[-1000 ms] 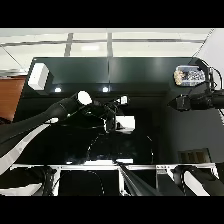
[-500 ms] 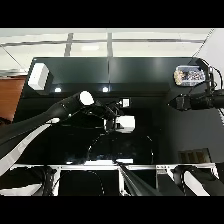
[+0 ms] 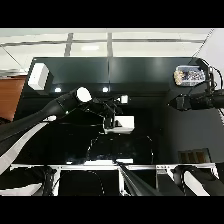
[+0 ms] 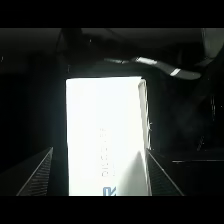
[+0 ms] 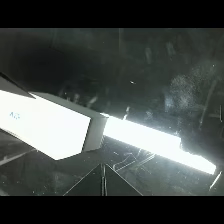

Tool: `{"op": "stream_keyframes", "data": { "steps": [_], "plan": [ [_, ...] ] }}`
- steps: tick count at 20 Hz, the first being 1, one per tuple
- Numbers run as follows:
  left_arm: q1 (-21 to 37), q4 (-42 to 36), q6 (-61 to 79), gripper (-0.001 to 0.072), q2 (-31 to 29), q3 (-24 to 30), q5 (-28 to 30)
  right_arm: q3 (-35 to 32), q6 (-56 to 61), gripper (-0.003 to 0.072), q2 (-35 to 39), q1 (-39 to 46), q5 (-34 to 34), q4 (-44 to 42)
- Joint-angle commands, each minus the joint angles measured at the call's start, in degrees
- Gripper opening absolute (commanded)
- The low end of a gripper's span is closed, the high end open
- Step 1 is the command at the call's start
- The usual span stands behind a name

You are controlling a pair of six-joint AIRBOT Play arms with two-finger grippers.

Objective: Fold the box and place the chain.

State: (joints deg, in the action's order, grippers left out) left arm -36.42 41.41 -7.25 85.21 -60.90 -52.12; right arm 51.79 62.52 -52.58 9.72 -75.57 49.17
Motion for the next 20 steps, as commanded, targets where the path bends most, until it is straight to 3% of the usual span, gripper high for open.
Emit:
{"op": "stream_keyframes", "data": {
  "steps": [1, 5, 20],
  "plan": [
    [0.22, 0.2, -2.86, 0.0705, 0.02, -0.09, -0.74, -0.02, 0.04, 0.0013, 0.04, 0.04, 0.0, -0.02],
    [0.15, 0.96, -8.15, 0.0705, 1.09, -0.07, 0.2, -0.02, 0.04, 0.0012, 0.02, 0.04, 0.02, -0.02],
    [-0.72, 1.55, -7.91, 0.0705, 1.16, -0.07, -2.69, -0.02, 0.04, 0.0013, 0.02, 0.04, 1.27, 0.02]
  ]
}}
